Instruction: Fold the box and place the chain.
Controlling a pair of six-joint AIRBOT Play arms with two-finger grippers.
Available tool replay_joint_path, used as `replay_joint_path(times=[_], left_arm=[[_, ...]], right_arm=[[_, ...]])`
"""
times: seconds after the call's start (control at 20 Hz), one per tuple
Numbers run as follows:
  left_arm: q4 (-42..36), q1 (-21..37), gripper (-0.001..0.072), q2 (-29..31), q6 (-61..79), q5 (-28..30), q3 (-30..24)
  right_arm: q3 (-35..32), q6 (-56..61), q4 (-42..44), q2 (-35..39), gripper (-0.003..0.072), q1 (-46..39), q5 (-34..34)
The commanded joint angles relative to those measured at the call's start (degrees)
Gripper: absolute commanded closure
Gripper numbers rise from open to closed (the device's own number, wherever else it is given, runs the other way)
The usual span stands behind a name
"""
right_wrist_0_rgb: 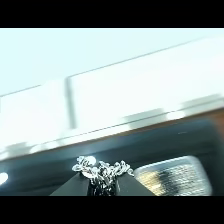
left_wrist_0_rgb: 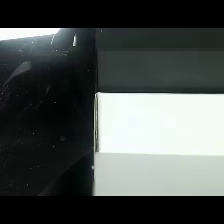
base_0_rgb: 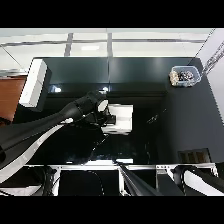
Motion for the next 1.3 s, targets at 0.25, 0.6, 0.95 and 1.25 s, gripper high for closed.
replay_joint_path(times=[0.25, 0.6, 0.95, 1.25], left_arm=[[0.02, 0.04, 0.0682, -0.02, 0.00, -0.07, 0.00], [0.02, 0.04, 0.0682, -0.02, 0.00, -0.07, 0.00], [0.02, 0.04, 0.0682, -0.02, 0.00, -0.04, 0.00], [0.02, 0.04, 0.0682, -0.02, 0.00, -0.04, 0.00]], right_arm=[[-0.55, -2.27, 24.59, 6.64, 0.0670, 0.22, 16.09], [-0.83, -2.82, 30.99, 6.64, 0.0670, 6.38, 24.02], [-5.49, -2.82, 30.88, 6.64, 0.0670, 13.11, 23.34], [-22.14, -5.77, 30.69, 6.58, 0.0670, 25.73, 10.19]])
